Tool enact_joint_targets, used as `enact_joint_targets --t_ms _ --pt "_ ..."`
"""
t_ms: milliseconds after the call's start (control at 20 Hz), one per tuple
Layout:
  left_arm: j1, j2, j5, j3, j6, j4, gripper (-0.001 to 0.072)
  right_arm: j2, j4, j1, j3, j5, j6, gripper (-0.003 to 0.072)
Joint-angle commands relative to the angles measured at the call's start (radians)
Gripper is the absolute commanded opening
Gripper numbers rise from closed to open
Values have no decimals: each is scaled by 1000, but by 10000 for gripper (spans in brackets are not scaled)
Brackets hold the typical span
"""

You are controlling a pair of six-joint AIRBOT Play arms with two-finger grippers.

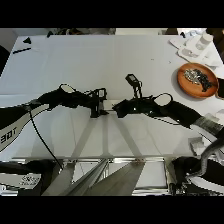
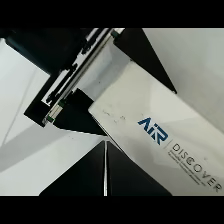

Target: Fold the box and place the chain.

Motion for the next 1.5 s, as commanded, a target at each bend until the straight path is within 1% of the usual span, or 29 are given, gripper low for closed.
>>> enact_joint_targets --t_ms 0,100,350,500,600,700,750,900,1050,1200,1450 --pt "1 0 0 0 1 0 318 -55 18 38 6 -38 8 12" --pt "1 0 0 0 1 0 318 -95 10 43 6 -39 21 12" --pt "1 0 0 0 1 0 318 -88 6 43 6 -43 18 14" --pt "1 0 0 0 1 0 318 -29 6 42 6 -46 18 14" --pt "1 0 0 0 1 0 318 34 -26 42 6 -57 18 14" --pt "1 0 0 0 1 0 318 91 -63 42 6 -97 27 14" --pt "1 0 0 0 1 0 318 100 -65 42 6 -116 40 13" --pt "1 0 0 0 1 1 318 67 -62 43 6 -113 71 11" --pt "1 0 0 0 1 0 318 -21 -57 43 6 -118 71 11" --pt "1 0 0 0 1 0 318 -85 -61 43 6 -76 78 11" --pt "1 0 0 0 1 0 318 -71 -68 42 6 -69 78 12"
